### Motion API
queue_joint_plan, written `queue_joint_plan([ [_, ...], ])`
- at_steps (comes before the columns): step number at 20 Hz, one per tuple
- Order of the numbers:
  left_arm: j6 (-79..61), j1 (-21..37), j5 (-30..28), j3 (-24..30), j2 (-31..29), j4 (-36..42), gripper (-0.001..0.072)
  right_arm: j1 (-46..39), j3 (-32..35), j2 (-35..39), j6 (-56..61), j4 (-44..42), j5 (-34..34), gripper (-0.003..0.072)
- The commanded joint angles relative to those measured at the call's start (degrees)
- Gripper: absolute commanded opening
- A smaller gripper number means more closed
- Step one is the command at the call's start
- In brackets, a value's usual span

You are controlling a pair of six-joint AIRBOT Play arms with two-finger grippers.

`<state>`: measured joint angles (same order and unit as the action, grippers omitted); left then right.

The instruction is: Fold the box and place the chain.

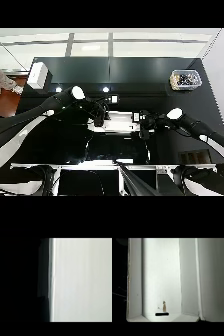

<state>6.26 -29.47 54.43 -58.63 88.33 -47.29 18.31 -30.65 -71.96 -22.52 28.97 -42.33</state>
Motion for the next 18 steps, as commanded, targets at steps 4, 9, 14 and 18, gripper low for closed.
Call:
queue_joint_plan([
  [4, 0.0, 0.0, 0.1, 0.0, 0.0, 0.0, 0.0027, 0.0, 0.0, 0.0, 0.6, 0.3, 0.4, 0.0695],
  [9, 0.0, 0.0, 0.0, 0.0, 0.0, 0.1, 0.0027, 1.1, 0.0, -0.2, 1.6, 3.0, 0.7, 0.0696],
  [14, 0.2, 0.0, 0.0, 0.0, 0.0, 1.3, 0.0027, 2.0, 0.0, -0.3, 3.4, 4.0, 2.5, 0.0695],
  [18, 1.6, 0.1, 0.2, 0.0, 0.0, 1.3, 0.0027, 1.9, 0.0, -0.3, 3.4, 3.9, 2.5, 0.0696],
])
